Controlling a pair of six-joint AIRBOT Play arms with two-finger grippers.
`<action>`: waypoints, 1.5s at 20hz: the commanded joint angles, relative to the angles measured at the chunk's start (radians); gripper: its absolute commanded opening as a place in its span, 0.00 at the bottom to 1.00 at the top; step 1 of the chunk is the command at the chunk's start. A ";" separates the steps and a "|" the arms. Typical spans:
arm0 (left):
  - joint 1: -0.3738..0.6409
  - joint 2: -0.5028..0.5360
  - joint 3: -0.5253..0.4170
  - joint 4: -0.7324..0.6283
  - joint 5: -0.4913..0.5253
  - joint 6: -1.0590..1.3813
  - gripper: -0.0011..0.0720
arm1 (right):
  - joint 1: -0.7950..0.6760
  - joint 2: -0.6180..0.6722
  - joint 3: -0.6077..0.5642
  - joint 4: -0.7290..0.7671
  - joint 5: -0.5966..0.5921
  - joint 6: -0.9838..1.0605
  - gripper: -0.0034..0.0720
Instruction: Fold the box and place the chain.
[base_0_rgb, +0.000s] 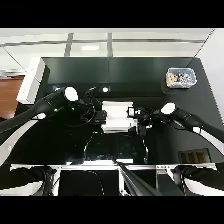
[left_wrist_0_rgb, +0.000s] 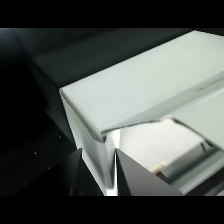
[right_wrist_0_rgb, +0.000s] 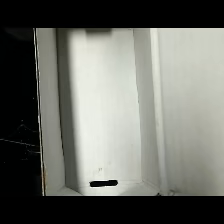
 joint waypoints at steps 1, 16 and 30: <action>-0.053 0.000 0.003 0.074 0.067 -0.094 0.36 | 0.000 -0.001 0.000 0.000 0.000 0.000 0.14; -0.267 -0.093 0.176 0.515 -0.057 -0.688 0.36 | 0.000 -0.001 0.000 0.000 0.000 0.000 0.14; -0.275 -0.100 0.186 0.534 -0.080 -0.760 0.36 | 0.000 -0.001 0.000 0.000 0.000 0.000 0.14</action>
